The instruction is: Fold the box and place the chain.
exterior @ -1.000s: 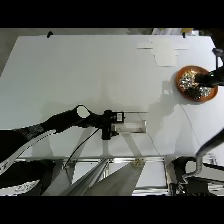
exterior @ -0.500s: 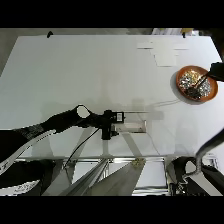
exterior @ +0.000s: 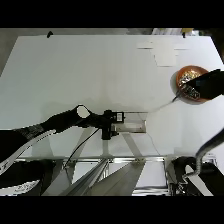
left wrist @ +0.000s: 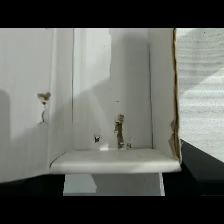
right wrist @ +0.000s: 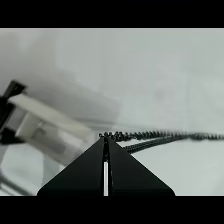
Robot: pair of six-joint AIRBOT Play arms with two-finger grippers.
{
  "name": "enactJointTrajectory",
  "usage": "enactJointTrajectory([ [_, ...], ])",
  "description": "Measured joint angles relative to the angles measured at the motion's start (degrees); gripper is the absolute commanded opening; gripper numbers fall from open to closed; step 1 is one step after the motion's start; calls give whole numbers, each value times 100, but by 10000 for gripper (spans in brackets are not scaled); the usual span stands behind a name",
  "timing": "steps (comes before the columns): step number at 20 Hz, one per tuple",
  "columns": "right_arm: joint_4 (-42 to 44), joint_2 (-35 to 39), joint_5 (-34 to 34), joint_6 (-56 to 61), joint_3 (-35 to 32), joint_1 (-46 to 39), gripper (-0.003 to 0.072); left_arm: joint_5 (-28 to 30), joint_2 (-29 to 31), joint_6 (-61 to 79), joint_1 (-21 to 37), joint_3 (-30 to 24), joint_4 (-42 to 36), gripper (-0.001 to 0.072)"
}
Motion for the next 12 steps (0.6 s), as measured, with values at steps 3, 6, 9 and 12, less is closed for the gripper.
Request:
enactJointTrajectory([
  [3, 22, 190, 146, -9, -7, 562, 14, 2, 0, 0, 0, 0, 0, 209],
  [6, 87, 302, 188, -11, -107, 933, 14, 2, 0, 2, 0, 0, -2, 209],
  [9, 470, 350, 42, -83, -319, 1189, 14, 0, 0, 0, 0, 0, 0, 209],
  [12, 942, 365, -334, -271, -535, 1355, 14, 2, 0, 2, 0, 0, 0, 209],
])
